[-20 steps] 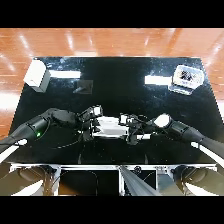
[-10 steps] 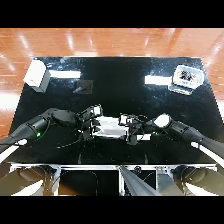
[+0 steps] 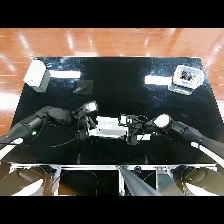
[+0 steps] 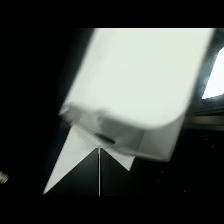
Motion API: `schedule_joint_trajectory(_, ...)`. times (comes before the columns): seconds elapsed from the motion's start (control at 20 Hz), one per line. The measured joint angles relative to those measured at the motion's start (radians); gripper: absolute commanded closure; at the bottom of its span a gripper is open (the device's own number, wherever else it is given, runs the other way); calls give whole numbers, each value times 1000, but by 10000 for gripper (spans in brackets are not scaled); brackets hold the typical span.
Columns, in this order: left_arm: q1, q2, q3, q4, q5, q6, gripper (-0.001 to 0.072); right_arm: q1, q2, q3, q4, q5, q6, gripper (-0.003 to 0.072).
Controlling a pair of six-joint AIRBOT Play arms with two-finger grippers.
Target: Fold the box and place the chain.
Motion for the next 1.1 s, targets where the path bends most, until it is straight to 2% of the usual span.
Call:
schedule_joint_trajectory(0.25,225,85,0,21,45,-270,691,0,0,0,0,0,0,64)
schedule_joint_trajectory(0.4,367,65,0,100,164,-558,690,0,0,0,0,0,0,64)
schedule_joint_trajectory(0.55,446,13,0,154,263,-723,690,0,0,0,0,-1,0,64)
schedule_joint_trajectory(0.75,437,-56,0,120,289,-813,690,0,0,0,0,-1,0,64)
schedule_joint_trajectory(1.1,303,-161,0,77,251,-897,690,0,0,0,0,-1,0,64)
